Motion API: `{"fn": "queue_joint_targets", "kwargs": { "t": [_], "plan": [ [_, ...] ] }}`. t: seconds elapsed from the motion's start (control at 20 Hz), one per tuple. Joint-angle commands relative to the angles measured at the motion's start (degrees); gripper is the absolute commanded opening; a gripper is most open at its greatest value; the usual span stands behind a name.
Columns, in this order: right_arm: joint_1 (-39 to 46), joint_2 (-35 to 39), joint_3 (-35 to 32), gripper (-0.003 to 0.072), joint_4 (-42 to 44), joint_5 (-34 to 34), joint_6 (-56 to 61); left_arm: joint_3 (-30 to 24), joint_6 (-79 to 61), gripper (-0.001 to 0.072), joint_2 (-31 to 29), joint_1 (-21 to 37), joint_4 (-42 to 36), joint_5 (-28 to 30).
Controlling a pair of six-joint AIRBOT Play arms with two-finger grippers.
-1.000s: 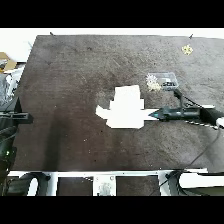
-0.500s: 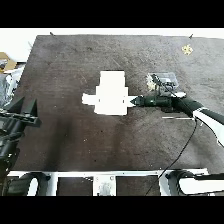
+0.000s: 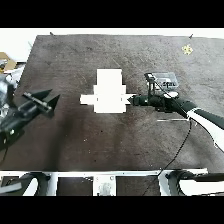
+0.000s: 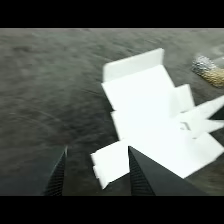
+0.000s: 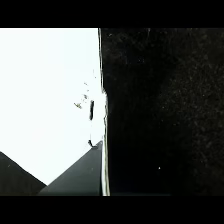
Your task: Fold the box and place the chain.
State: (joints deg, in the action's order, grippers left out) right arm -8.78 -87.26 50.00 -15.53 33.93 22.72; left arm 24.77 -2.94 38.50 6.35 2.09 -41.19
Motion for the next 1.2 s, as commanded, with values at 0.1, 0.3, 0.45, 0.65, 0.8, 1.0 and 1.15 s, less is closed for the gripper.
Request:
{"fn": "queue_joint_targets", "kwargs": {
  "t": [0.1,0.3,0.45,0.65,0.8,1.0,1.15],
  "plan": [
    [-0.26,-0.02,0.02,0.0002,-0.04,-0.63,-3.48,20.65,4.96,0.0412,28.79,-3.72,4.90,-13.99],
    [-0.26,-0.02,0.02,0.0002,-0.09,-0.28,-3.52,44.17,17.73,0.0412,49.96,-8.68,17.88,-22.32],
    [-0.26,-0.02,0.02,0.0002,-0.09,-0.28,-3.98,63.12,28.65,0.0412,64.28,-11.10,26.62,-30.34],
    [-0.28,-0.02,0.02,0.0002,-0.11,-0.31,-4.13,82.09,36.11,0.0412,77.37,-13.55,33.90,-35.01],
    [-0.28,-0.02,0.04,0.0002,-0.28,-0.35,-4.13,88.98,37.18,0.0412,84.00,-13.57,33.35,-38.49],
    [-0.31,-0.02,0.04,0.0002,-0.28,-0.33,-4.13,91.52,36.89,0.0412,88.28,-14.21,28.04,-42.51],
    [-0.31,-0.02,0.04,0.0002,-0.28,-0.33,-4.11,91.47,36.26,0.0412,89.59,-14.64,28.28,-42.77]
  ]
}}
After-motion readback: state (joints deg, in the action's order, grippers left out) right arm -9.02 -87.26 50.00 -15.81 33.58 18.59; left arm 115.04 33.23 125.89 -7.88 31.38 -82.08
